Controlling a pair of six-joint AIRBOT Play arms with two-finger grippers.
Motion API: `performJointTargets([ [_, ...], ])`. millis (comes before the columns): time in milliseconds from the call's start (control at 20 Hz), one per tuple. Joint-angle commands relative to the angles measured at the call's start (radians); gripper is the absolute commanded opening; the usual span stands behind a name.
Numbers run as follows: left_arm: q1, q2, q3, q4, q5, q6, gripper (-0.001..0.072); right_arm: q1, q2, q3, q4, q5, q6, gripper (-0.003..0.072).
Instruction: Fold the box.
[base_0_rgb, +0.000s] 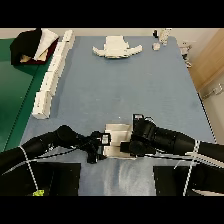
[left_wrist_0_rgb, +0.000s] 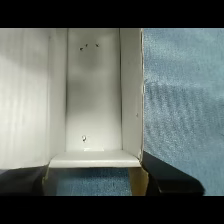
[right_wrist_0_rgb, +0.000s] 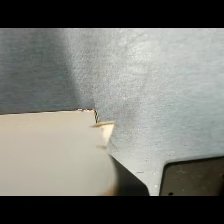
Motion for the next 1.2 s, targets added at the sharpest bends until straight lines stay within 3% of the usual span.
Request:
performJointTargets([
  [0, 0.000, 0.000, 0.000, -0.001, 0.000, -0.001, 0.0510, 0.002, -0.003, 0.000, -0.021, 0.016, 0.010, 0.0001],
  [200, 0.000, 0.000, 0.000, -0.001, 0.000, -0.001, 0.0510, 0.002, -0.003, 0.000, -0.030, 0.016, 0.010, 0.0018],
  [300, 0.000, 0.000, 0.000, -0.001, 0.000, -0.001, 0.0510, 0.002, -0.003, 0.000, -0.029, 0.015, 0.010, 0.0227],
  [350, 0.000, 0.000, 0.000, -0.001, 0.000, -0.001, 0.0510, 0.002, -0.003, 0.000, -0.029, 0.015, 0.010, 0.0264],
  [400, 0.000, 0.000, 0.000, -0.001, 0.000, -0.001, 0.0510, 0.002, -0.003, 0.000, -0.029, 0.015, 0.010, 0.0361],
  [450, 0.000, 0.000, 0.000, -0.001, 0.000, -0.001, 0.0510, 0.002, -0.003, 0.000, -0.029, 0.015, 0.010, 0.0377],
  [750, 0.000, 0.000, 0.000, -0.001, 0.000, -0.001, 0.0510, 0.002, 0.006, 0.005, -0.029, 0.008, 0.009, 0.0377],
  [1050, 0.000, 0.000, 0.000, -0.001, 0.000, -0.001, 0.0510, -0.001, 0.133, 0.162, -0.139, -0.280, 0.002, 0.0376],
  [1100, 0.000, 0.000, 0.000, -0.001, 0.000, -0.001, 0.0510, -0.001, 0.170, 0.173, -0.172, -0.301, 0.001, 0.0335],
  [1150, 0.000, 0.000, 0.000, -0.001, 0.000, -0.001, 0.0510, -0.008, 0.209, 0.172, -0.198, -0.312, -0.007, 0.0205],
])
